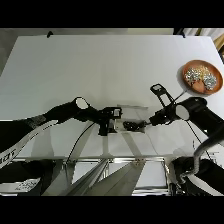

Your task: Fold the box and place the chain.

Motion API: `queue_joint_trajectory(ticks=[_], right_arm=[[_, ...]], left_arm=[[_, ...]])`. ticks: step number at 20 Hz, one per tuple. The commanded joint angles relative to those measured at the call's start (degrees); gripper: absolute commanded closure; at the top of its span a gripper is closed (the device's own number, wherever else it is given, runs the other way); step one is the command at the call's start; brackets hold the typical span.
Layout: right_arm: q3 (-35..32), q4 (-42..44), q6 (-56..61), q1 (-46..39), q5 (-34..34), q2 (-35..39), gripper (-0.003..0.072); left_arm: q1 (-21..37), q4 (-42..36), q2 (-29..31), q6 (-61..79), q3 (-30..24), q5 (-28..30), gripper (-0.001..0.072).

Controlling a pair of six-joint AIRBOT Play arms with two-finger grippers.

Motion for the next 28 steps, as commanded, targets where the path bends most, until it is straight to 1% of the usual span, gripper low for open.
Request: queue_joint_trajectory(ticks=[1, 3, 5, 8, 11, 14, 16, 22, 26, 28], right_arm=[[0.1, 13.4, -5.5, 0.0, 0.3, 8.3, 0.0670], [0.1, 17.3, -5.7, 0.1, 0.3, 9.6, 0.0670], [0.1, 19.2, -6.2, 0.1, 0.3, 9.6, 0.0670], [0.1, 25.4, -9.9, 0.3, 0.5, 9.6, 0.0670], [0.1, 25.5, -10.1, 5.0, -1.5, 9.6, 0.0670], [0.1, 25.4, -9.4, 10.6, -6.6, 9.6, 0.0670], [0.1, 24.6, -7.7, 12.1, -8.8, 9.5, 0.0670], [0.1, 23.9, -6.8, 12.2, -9.2, 9.5, 0.0670], [0.1, 23.6, -6.9, 12.2, -8.5, 8.2, 0.0665], [0.1, 22.4, -6.9, 12.2, -7.3, 7.5, 0.0549]], left_arm=[[0.0, 0.0, 0.0, 0.0, 0.1, 0.0, 0.0313], [0.0, 0.0, 0.0, 0.0, 0.1, 0.0, 0.0313], [0.0, 0.0, 0.0, 0.0, 0.1, 0.0, 0.0313], [0.0, 0.0, 0.0, 0.0, 0.1, 0.0, 0.0313], [0.0, 0.0, 0.0, 0.0, 0.1, 0.0, 0.0313], [0.0, 0.0, 0.0, 0.0, 0.1, 0.0, 0.0313], [0.0, 0.0, 0.0, 0.0, 0.1, 0.0, 0.0313], [0.0, 0.0, 0.0, 0.0, 0.1, 0.0, 0.0313], [0.0, 0.0, 0.0, 0.0, 0.1, 0.0, 0.0313], [0.0, 0.0, 0.0, 0.0, 0.1, 0.0, 0.0313]])
